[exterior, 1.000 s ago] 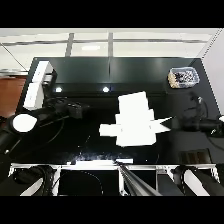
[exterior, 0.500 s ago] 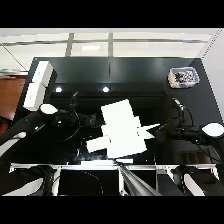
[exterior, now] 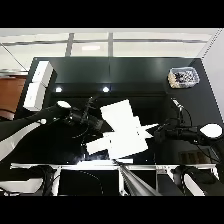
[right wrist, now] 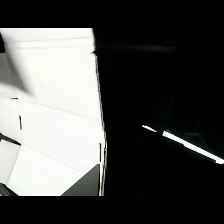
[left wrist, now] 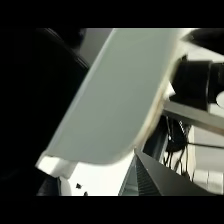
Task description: Fold the box and place the chain.
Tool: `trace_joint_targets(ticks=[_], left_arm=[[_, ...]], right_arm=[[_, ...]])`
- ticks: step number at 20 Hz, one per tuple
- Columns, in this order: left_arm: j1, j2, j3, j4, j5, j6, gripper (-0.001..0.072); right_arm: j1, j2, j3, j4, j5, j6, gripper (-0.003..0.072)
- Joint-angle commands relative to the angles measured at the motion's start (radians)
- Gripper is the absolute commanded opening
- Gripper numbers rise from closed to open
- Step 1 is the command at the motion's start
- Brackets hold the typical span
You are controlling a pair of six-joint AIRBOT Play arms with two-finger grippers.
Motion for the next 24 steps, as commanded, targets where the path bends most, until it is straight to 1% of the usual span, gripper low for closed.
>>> trace_joint_targets(ticks=[1, 2, 3, 4, 5, 6, 7, 9, 11, 12, 13, 14, 15, 16, 17, 18, 19, 20, 21, 24], left_arm=[[0.012, -0.039, 0.043, 0.079, -0.108, 0.075, 0.0482], [0.015, -0.039, 0.048, 0.099, -0.124, 0.094, 0.0426], [0.017, -0.039, 0.051, 0.11, -0.133, 0.101, 0.0218], [0.018, -0.039, 0.051, 0.114, -0.132, 0.11, 0.0076], [0.018, -0.039, 0.051, 0.115, -0.132, 0.121, 0.0067], [0.018, -0.039, 0.052, 0.115, -0.131, 0.139, 0.0028], [0.018, -0.039, 0.052, 0.115, -0.129, 0.147, 0.003], [0.018, -0.039, 0.058, 0.119, -0.131, 0.19, 0.0028], [0.016, -0.032, 0.082, 0.146, -0.131, 0.218, 0.0026], [0.011, -0.02, 0.1, 0.182, -0.13, 0.245, 0.0025], [0.0, 0.002, 0.119, 0.225, -0.129, 0.27, 0.0023], [-0.021, 0.03, 0.138, 0.259, -0.127, 0.281, 0.0022], [-0.049, 0.073, 0.15, 0.283, -0.104, 0.299, 0.0023], [-0.077, 0.118, 0.148, 0.308, -0.038, 0.328, 0.0023], [-0.104, 0.154, 0.138, 0.34, 0.052, 0.358, 0.0023], [-0.127, 0.176, 0.121, 0.359, 0.142, 0.402, 0.0026], [-0.139, 0.177, 0.107, 0.36, 0.192, 0.46, 0.0026], [-0.146, 0.169, 0.095, 0.361, 0.215, 0.517, 0.0026], [-0.146, 0.154, 0.091, 0.361, 0.217, 0.568, 0.0027], [-0.146, 0.122, 0.092, 0.395, 0.242, 0.58, 0.0027]], right_arm=[[0.002, 0.001, 0.0, 0.0, -0.004, 0.002, 0.0041], [0.002, 0.001, 0.0, 0.0, -0.007, 0.002, 0.0041], [0.002, 0.001, 0.0, 0.0, -0.012, 0.002, 0.0041], [0.002, 0.001, 0.0, 0.0, -0.014, 0.005, 0.004], [0.002, 0.001, 0.001, 0.002, -0.011, 0.008, 0.0122], [0.001, 0.001, 0.002, -0.002, -0.011, 0.028, 0.0483], [-0.006, 0.001, 0.012, -0.032, -0.003, 0.042, 0.0696], [-0.04, 0.001, 0.073, -0.174, 0.04, 0.042, 0.0697], [-0.095, 0.001, 0.185, -0.363, 0.111, 0.042, 0.0696], [-0.115, 0.001, 0.234, -0.423, 0.138, 0.042, 0.0697], [-0.128, 0.001, 0.272, -0.457, 0.164, 0.04, 0.0695], [-0.129, 0.001, 0.287, -0.457, 0.189, 0.011, 0.0695], [-0.119, 0.001, 0.287, -0.424, 0.229, -0.056, 0.0695], [-0.099, 0.001, 0.282, -0.397, 0.253, -0.115, 0.0695], [-0.066, 0.001, 0.276, -0.373, 0.253, -0.151, 0.0696], [-0.027, 0.001, 0.266, -0.356, 0.234, -0.174, 0.0696], [0.014, 0.001, 0.25, -0.349, 0.198, -0.192, 0.0696], [0.056, 0.001, 0.23, -0.353, 0.158, -0.216, 0.0696], [0.097, 0.001, 0.202, -0.357, 0.108, -0.248, 0.0696], [0.198, 0.001, 0.117, -0.357, -0.037, -0.316, 0.0696]])
